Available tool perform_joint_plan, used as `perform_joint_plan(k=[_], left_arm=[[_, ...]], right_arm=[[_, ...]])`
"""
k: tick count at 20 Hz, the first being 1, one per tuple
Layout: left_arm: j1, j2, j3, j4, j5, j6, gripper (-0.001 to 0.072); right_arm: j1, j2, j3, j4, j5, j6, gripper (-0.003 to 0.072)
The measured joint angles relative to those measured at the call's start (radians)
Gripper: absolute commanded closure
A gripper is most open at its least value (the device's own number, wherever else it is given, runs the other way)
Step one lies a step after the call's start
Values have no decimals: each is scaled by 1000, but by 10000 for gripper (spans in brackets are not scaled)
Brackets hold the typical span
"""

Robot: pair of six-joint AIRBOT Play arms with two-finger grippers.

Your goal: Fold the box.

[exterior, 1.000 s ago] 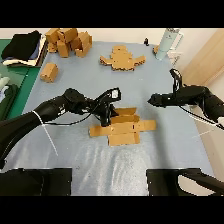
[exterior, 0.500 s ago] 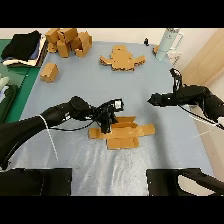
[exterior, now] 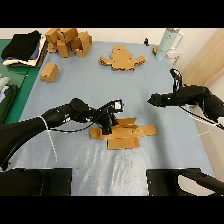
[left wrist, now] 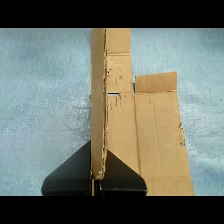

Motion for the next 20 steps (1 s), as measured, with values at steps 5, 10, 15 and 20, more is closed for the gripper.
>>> perform_joint_plan(k=[5, 10, 15, 20], left_arm=[[27, 0, 0, -5, -53, -2, 697], [34, 0, 0, -8, -80, -3, 697], [35, 0, 0, -10, -87, -3, 697], [36, -5, -1, -10, -88, -10, 697]], right_arm=[[0, 0, 0, -7, -23, 0, 683], [0, 0, 0, -22, -55, 0, 683], [0, 1, 0, -45, -98, 1, 683], [0, 1, 0, -50, -109, 1, 683]])
